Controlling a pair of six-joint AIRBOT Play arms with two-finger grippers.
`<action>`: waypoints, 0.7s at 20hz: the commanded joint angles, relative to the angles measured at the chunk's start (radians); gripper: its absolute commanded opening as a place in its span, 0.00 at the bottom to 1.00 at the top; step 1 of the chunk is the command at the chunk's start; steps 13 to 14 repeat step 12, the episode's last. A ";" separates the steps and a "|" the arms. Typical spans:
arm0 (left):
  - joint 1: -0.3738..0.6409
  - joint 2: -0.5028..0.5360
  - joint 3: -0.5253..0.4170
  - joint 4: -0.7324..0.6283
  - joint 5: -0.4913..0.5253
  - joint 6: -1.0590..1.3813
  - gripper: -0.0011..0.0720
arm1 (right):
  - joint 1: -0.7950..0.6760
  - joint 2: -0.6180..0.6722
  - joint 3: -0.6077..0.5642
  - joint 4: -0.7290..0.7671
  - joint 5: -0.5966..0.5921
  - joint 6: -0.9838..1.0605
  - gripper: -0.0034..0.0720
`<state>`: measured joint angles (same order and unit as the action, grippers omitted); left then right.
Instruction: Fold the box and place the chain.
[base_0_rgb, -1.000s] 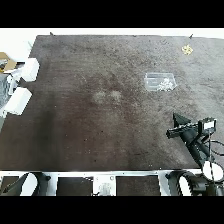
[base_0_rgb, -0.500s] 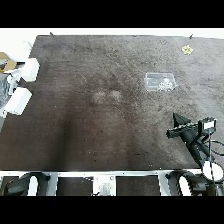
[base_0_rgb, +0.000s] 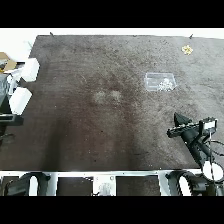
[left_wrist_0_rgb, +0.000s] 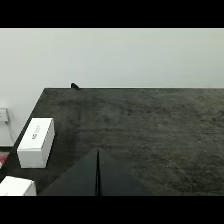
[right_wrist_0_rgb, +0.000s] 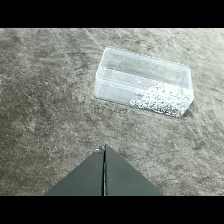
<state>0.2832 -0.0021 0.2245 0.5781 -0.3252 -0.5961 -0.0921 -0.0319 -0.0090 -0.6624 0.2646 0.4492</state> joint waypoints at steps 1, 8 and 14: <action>-0.002 0.008 -0.066 0.006 0.051 -0.009 0.02 | 0.000 0.000 0.000 0.000 -0.004 0.000 0.05; -0.002 0.008 -0.105 0.006 0.094 -0.008 0.02 | 0.000 0.000 -0.001 0.000 -0.004 0.000 0.05; -0.002 0.008 -0.105 0.006 0.097 -0.009 0.03 | 0.000 0.000 0.000 0.000 -0.004 0.000 0.05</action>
